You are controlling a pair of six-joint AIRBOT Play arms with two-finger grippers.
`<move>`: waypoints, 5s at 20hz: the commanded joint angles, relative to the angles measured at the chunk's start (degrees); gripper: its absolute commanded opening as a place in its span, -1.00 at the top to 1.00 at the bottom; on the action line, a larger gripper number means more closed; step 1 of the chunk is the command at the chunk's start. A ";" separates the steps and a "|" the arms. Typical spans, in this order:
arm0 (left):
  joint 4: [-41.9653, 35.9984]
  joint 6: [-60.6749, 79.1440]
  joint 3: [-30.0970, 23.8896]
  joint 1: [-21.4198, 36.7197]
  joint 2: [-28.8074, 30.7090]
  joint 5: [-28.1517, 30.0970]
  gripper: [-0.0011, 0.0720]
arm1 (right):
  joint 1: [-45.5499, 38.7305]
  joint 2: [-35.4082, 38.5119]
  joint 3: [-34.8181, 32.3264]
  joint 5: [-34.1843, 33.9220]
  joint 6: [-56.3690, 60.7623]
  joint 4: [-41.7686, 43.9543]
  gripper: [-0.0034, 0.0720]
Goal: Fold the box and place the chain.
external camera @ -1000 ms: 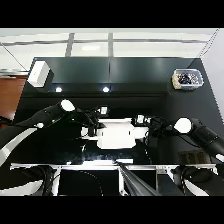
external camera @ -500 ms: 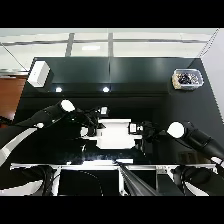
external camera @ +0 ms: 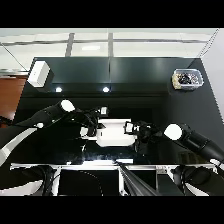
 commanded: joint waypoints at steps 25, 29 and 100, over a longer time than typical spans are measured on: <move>0.28 0.04 -0.02 -0.02 -0.04 -0.02 0.89 | -6.78 -6.43 3.74 -0.90 -24.00 18.36 -0.93; 0.28 0.04 -0.02 -0.02 -0.04 0.00 0.89 | -6.78 -11.17 2.86 1.01 -29.11 18.29 -0.93; 0.07 0.02 -0.02 -0.02 -0.04 -0.42 0.89 | -4.02 -12.48 0.59 -6.75 -23.52 11.28 -0.39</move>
